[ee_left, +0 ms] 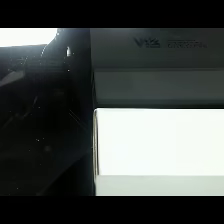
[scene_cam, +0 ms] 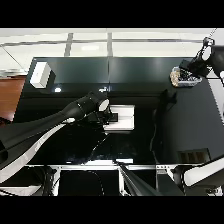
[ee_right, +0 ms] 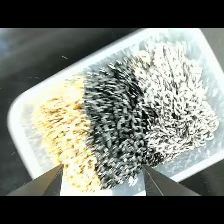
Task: Fold the box and place the chain.
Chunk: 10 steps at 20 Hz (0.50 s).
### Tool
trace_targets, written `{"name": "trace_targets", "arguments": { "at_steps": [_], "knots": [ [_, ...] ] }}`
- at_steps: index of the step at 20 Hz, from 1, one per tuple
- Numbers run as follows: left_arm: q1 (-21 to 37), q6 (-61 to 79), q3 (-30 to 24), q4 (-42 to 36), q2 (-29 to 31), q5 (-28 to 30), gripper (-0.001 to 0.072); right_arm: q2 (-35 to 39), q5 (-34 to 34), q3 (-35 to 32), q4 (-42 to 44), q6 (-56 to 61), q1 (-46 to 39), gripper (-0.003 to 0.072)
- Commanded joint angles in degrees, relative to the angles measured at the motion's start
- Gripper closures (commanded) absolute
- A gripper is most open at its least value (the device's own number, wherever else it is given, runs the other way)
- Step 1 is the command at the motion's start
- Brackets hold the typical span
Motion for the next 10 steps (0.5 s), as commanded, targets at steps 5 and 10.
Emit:
{"name": "trace_targets", "arguments": {
  "at_steps": [5,10],
  "knots": [
    [0.0,0.0,0.0,0.0,0.0,0.0,0.0684,-8.4,7.6,8.8,6.1,-0.5,-3.9,0.0258],
    [0.0,0.0,0.0,0.0,0.0,0.0,0.0684,-10.0,4.0,8.8,8.6,-1.1,-3.9,0.0258]
  ]
}}
